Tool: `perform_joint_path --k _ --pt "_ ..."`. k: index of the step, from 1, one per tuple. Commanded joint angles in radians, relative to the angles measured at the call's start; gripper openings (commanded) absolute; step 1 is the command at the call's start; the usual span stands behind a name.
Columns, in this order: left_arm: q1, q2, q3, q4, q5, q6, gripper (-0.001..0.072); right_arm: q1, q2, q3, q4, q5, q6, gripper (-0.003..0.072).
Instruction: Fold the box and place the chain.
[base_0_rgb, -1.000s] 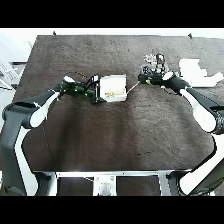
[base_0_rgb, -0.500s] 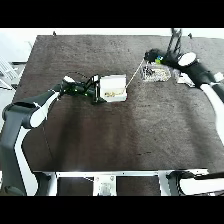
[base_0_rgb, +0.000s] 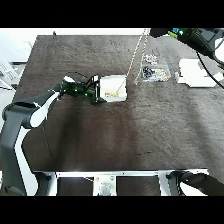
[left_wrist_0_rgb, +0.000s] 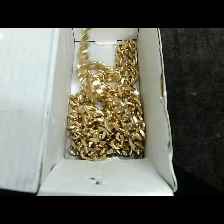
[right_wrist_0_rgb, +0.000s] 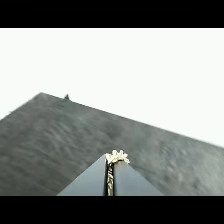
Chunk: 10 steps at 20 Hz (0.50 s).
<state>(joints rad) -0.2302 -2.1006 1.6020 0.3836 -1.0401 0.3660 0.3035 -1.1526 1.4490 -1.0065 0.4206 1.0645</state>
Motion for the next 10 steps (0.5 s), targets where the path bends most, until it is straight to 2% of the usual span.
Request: perform_joint_path --k 1,10 --pt "0.0 0.0 0.0 0.0 0.0 0.0 0.0471 0.082 0.038 0.002 -0.046 -0.01 0.0 0.0006" --pt "0.0 0.0 0.0 0.0 0.0 0.0 0.0471 0.154 0.014 0.002 -0.042 -0.031 0.001 0.0006"
